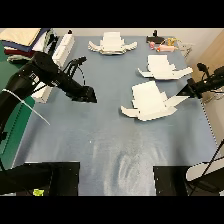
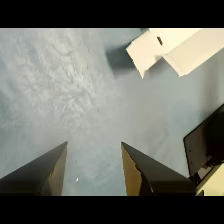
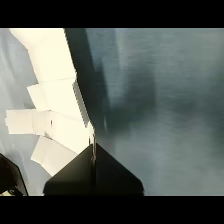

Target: Fold the box.

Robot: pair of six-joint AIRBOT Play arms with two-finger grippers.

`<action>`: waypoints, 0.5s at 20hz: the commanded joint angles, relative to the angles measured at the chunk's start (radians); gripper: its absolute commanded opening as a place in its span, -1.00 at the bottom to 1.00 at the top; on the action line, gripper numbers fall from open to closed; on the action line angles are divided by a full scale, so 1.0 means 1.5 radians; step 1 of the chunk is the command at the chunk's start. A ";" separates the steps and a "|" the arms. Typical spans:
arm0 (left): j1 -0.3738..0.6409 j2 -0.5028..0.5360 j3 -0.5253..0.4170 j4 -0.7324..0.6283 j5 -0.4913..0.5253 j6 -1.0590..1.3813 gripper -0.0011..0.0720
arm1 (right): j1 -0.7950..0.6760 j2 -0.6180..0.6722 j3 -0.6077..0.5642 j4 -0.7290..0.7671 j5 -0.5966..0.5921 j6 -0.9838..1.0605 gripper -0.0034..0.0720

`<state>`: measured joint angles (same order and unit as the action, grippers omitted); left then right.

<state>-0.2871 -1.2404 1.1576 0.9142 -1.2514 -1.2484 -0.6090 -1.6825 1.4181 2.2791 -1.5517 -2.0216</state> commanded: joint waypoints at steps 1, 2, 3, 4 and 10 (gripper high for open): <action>0.035 0.024 -0.035 0.003 -0.051 0.018 0.43 | 0.067 0.093 -0.133 0.024 0.100 0.034 -0.91; 0.054 0.040 -0.058 0.001 -0.054 0.029 0.43 | 0.084 0.128 -0.191 0.024 0.125 0.042 -0.91; 0.072 0.056 -0.084 -0.003 -0.056 0.041 0.43 | 0.100 0.164 -0.249 0.024 0.141 0.049 -0.91; 0.093 0.072 -0.112 -0.009 -0.057 0.055 0.43 | 0.113 0.201 -0.303 0.024 0.154 0.051 -0.91; 0.171 0.105 -0.253 -0.072 -0.055 0.116 0.43 | 0.170 0.420 -0.582 0.018 0.249 0.081 -0.90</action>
<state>-0.0704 -1.1015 0.8635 0.8524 -1.3289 -1.1252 -0.3943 -1.1870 0.7197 2.3096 -1.2568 -1.9209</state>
